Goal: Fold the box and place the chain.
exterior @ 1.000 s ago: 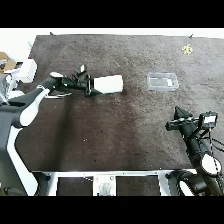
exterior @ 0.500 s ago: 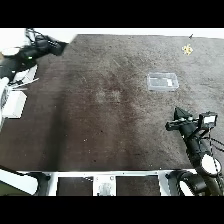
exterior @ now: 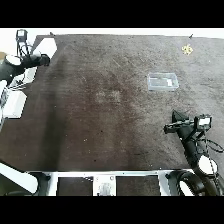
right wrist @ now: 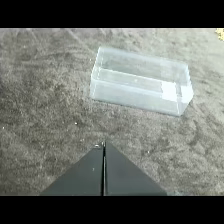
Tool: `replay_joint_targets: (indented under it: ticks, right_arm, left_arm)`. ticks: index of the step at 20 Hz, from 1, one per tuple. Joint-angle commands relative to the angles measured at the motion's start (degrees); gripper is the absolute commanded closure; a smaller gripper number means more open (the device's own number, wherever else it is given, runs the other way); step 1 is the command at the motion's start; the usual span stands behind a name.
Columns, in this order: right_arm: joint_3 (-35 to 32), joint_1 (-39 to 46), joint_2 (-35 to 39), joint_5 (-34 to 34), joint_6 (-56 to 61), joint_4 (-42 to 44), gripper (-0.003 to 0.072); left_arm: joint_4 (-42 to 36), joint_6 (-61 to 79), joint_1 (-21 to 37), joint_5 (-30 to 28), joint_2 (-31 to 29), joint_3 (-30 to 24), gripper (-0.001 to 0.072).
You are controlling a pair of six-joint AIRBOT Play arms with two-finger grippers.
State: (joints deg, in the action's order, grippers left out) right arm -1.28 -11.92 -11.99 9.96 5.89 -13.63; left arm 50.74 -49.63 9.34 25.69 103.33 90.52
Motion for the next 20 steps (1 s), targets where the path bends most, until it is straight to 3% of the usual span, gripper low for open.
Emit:
replay_joint_targets:
  ticks: [1,5,10,17,18,19,20]
  right_arm:
    - [-0.66,-0.02,-0.04,0.0,-0.02,0.0,0.0684]
    - [-0.66,-0.02,-0.04,0.0,-0.02,0.0,0.0684]
    - [-0.66,-0.02,-0.04,0.0,-0.02,0.0,0.0684]
    - [-0.66,-0.02,-0.04,0.0,-0.02,0.02,0.0684]
    - [-0.66,-0.02,-0.04,0.0,-0.02,0.02,0.0684]
    - [-0.66,-0.02,-0.04,0.0,-0.02,0.0,0.0684]
    - [-0.66,-0.02,-0.04,0.0,-0.02,0.0,0.0684]
  left_arm:
    - [6.36,-9.27,1.97,0.37,3.04,0.0,0.0701]
    - [10.75,-10.27,1.95,-0.68,4.87,0.0,0.0701]
    - [20.92,-21.51,1.95,-0.96,6.99,0.0,0.0701]
    - [20.85,-21.27,1.95,-1.88,9.29,0.0,0.0697]
    - [20.83,-21.27,1.95,-2.91,9.29,0.02,0.0523]
    - [20.81,-21.31,1.95,-4.2,9.29,0.02,0.0132]
    - [20.81,-21.29,1.95,-5.25,9.27,0.02,0.0]
